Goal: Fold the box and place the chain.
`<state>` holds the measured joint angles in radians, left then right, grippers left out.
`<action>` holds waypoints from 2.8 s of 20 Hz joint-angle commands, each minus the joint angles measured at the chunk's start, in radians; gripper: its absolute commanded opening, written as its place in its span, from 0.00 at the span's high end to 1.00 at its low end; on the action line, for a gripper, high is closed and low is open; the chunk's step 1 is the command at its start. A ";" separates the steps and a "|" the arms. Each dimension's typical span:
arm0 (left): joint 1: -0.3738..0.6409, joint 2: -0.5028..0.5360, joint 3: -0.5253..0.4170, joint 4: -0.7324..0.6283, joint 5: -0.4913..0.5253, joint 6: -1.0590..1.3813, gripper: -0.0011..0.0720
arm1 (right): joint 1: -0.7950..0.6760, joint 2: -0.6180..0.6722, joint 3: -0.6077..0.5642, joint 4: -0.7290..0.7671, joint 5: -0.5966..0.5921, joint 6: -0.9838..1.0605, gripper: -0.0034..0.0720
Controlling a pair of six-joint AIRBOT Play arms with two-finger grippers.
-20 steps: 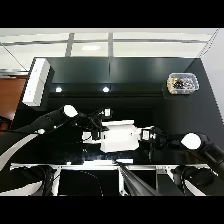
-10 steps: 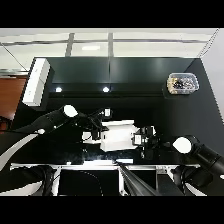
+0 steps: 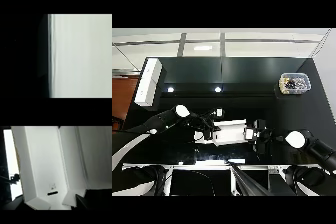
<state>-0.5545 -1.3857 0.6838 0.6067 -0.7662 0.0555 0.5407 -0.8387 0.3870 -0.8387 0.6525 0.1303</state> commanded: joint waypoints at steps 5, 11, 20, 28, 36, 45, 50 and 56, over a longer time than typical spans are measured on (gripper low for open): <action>0.000 0.000 0.001 0.000 0.001 0.000 0.95 | -0.086 -0.064 0.060 0.137 0.010 -0.057 0.03; 0.000 0.000 0.001 0.000 0.001 0.000 0.95 | -0.086 -0.102 0.060 0.242 0.045 -0.123 0.03; 0.000 0.000 0.001 0.000 0.000 0.001 0.95 | -0.093 -0.209 0.053 0.314 0.138 -0.199 0.03; 0.000 0.000 0.001 0.003 0.000 0.000 0.95 | -0.092 -0.257 0.030 0.304 0.083 -0.280 0.03; 0.000 0.000 0.001 0.003 0.000 0.000 0.95 | -0.091 -0.289 0.030 0.306 0.077 -0.332 0.03; 0.000 0.000 0.001 0.003 0.000 0.000 0.95 | -0.090 -0.298 0.031 0.306 0.071 -0.342 0.03; 0.000 0.000 0.001 0.003 0.000 0.000 0.95 | -0.090 -0.298 0.031 0.306 0.068 -0.340 0.06; 0.000 0.000 0.001 0.003 0.000 0.000 0.95 | -0.090 -0.298 0.030 0.304 0.068 -0.340 0.37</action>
<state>-0.5545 -1.3857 0.6838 0.6094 -0.7670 0.0566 0.4503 -1.1355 0.4179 -0.5335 0.7212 -0.2100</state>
